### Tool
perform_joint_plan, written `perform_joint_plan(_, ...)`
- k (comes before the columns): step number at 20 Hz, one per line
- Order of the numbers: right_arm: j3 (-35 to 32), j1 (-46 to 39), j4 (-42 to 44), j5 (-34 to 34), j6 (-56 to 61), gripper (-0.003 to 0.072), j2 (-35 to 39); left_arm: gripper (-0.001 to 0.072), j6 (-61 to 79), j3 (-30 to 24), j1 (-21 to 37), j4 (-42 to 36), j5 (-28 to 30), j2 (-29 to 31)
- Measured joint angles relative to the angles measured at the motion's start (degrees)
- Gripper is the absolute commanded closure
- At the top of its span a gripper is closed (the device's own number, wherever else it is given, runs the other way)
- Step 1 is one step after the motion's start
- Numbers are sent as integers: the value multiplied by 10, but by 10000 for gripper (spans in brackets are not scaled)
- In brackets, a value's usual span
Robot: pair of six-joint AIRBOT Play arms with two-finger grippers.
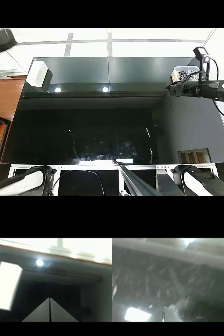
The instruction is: Fold the box and place the chain.
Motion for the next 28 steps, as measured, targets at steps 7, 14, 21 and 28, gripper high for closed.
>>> perform_joint_plan(7, -73, 0, -38, -124, -26, 668, 0, 683, -15, -435, -110, 79, 79, 305)
perform_joint_plan(14, -97, 0, -67, -160, -30, 668, 0, 683, -22, -532, -104, 104, 98, 402)
perform_joint_plan(21, -99, 0, -71, -166, -30, 668, 0, 683, -23, -542, -102, 106, 101, 413)
perform_joint_plan(28, -99, 0, -71, -167, -30, 668, 0, 683, -23, -543, -102, 108, 101, 414)
